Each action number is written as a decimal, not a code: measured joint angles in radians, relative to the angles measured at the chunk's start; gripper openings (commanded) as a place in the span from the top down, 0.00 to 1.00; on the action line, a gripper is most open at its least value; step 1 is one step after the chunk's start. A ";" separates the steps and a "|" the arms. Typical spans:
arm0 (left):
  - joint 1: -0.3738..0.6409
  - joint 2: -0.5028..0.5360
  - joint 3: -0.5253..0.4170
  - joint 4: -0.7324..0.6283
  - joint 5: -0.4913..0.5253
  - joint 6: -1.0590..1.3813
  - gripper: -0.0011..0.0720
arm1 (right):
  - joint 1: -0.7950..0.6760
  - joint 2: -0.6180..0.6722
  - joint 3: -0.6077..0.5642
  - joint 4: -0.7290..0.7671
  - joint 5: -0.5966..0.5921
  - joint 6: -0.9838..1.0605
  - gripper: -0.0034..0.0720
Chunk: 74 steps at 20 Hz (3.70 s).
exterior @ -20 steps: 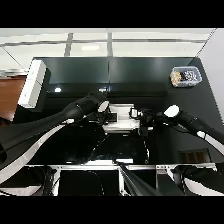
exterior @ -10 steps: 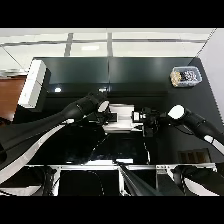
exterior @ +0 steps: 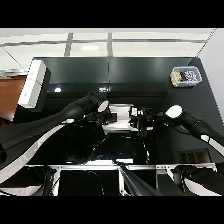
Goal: Fold the box and place the chain.
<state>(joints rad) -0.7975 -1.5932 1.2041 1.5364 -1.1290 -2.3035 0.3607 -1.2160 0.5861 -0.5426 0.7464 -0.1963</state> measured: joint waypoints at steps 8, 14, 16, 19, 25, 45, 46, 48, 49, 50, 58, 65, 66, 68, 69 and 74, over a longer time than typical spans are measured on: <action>0.000 0.000 0.000 -0.002 0.000 -0.002 0.95 | 0.009 -0.031 0.000 0.068 -0.029 0.013 0.54; 0.000 0.000 0.000 -0.004 0.000 -0.003 0.95 | 0.009 -0.032 0.000 0.071 -0.034 0.070 0.94; 0.000 0.000 0.000 -0.004 0.000 -0.002 0.95 | 0.002 -0.018 0.005 0.067 -0.025 0.171 0.94; 0.000 0.000 0.000 -0.004 0.000 -0.003 0.95 | -0.059 0.033 0.049 -0.042 0.048 0.488 0.94; 0.000 0.000 0.000 -0.004 -0.005 0.000 0.95 | -0.423 0.108 0.107 -0.391 0.265 1.065 0.94; 0.000 0.000 0.000 -0.003 -0.006 -0.001 0.95 | -0.373 -0.144 0.065 0.025 0.472 1.026 0.23; 0.000 0.000 0.000 -0.003 -0.006 -0.001 0.95 | -0.369 -0.145 0.073 0.028 0.489 1.020 0.17; 0.000 0.000 0.000 -0.003 -0.007 -0.001 0.95 | -0.363 -0.145 0.083 0.036 0.510 1.011 0.18; 0.000 0.000 0.000 -0.003 -0.006 -0.001 0.95 | -0.358 -0.145 0.086 0.042 0.518 1.007 0.18; 0.000 0.000 0.000 -0.003 -0.006 -0.001 0.95 | -0.351 -0.145 0.088 0.055 0.523 1.006 0.18; 0.000 0.000 0.000 -0.003 -0.006 -0.001 0.95 | -0.257 -0.145 0.142 0.065 0.481 1.098 0.50; 0.000 0.000 0.000 -0.003 -0.005 -0.002 0.95 | -0.179 -0.146 0.201 -0.031 0.408 1.262 0.51; 0.000 0.000 0.000 -0.003 -0.005 -0.002 0.95 | -0.164 -0.146 0.209 -0.049 0.394 1.289 0.60; 0.000 0.000 0.000 -0.003 -0.008 -0.003 0.95 | -0.131 -0.146 0.227 -0.091 0.371 1.348 0.62; 0.000 0.000 0.000 -0.003 -0.009 -0.003 0.95 | -0.112 -0.146 0.236 -0.113 0.360 1.376 0.62; 0.000 0.000 0.000 -0.001 -0.008 -0.002 0.95 | 0.000 -0.146 0.282 -0.291 0.301 1.578 0.62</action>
<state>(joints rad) -0.7975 -1.5932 1.2041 1.5352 -1.1374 -2.3054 0.3611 -1.3617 0.8680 -0.8337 1.0477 1.3815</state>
